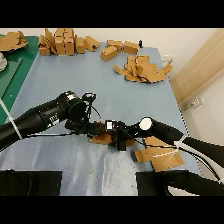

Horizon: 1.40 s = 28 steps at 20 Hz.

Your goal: Fold the box.

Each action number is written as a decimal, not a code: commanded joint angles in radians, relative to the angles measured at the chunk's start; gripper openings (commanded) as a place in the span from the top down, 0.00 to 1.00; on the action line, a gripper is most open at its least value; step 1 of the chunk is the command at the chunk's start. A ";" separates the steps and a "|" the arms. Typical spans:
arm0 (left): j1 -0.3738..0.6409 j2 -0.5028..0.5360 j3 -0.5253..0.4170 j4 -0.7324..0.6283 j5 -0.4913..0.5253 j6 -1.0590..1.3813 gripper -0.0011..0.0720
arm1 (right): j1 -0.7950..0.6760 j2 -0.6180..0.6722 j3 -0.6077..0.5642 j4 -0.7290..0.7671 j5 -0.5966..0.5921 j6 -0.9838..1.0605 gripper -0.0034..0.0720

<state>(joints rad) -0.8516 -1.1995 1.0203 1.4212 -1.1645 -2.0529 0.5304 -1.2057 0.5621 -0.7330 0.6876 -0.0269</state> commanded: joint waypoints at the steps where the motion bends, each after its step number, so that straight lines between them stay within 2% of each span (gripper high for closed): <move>1: -0.001 0.043 0.000 0.048 -0.050 0.002 0.45 | 0.001 0.000 0.000 0.000 0.003 -0.001 0.19; 5: -0.001 0.152 -0.033 0.174 -0.167 -0.006 0.45 | 0.001 0.000 0.000 0.000 0.003 0.000 0.19; 6: 0.000 0.194 -0.058 0.212 -0.171 -0.006 0.55 | 0.001 0.000 0.000 0.000 0.003 0.000 0.19; 7: 0.003 0.233 -0.083 0.246 -0.170 0.002 0.84 | 0.001 0.000 0.000 0.001 0.002 -0.001 0.19; 8: 0.014 0.271 -0.111 0.266 -0.164 0.027 0.90 | 0.001 0.000 0.000 0.001 0.002 -0.001 0.19; 12: 0.171 0.389 -0.239 0.247 -0.049 0.245 0.90 | 0.001 0.003 0.005 0.029 0.005 0.001 0.19; 15: 0.337 0.405 -0.316 0.088 0.086 0.619 0.93 | 0.001 0.016 0.024 0.013 0.057 0.006 0.19; 16: 0.399 0.400 -0.338 0.004 0.142 0.721 0.97 | 0.001 0.024 0.036 -0.004 0.087 0.020 0.19; 17: 0.465 0.387 -0.356 -0.101 0.196 0.826 0.97 | 0.001 0.031 0.050 -0.040 0.111 0.045 0.19; 20: 0.611 0.317 -0.370 -0.406 0.261 1.199 0.97 | 0.002 0.037 0.062 -0.094 0.135 0.064 0.19; 23: 0.639 0.195 -0.370 -0.584 0.269 1.539 0.97 | 0.048 0.035 0.062 -0.118 0.142 0.063 0.19; 25: 0.629 0.109 -0.370 -0.649 0.269 1.650 0.97 | 0.100 0.033 0.062 -0.159 0.134 0.064 0.19; 28: 0.576 0.071 -0.369 -0.686 0.454 1.738 0.97 | 0.138 0.018 0.061 -0.200 0.117 0.069 0.19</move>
<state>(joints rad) -0.2558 -1.0756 0.6521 0.8368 -0.8425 -0.4946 0.6300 -1.1778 0.6224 -0.8860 0.8200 0.0341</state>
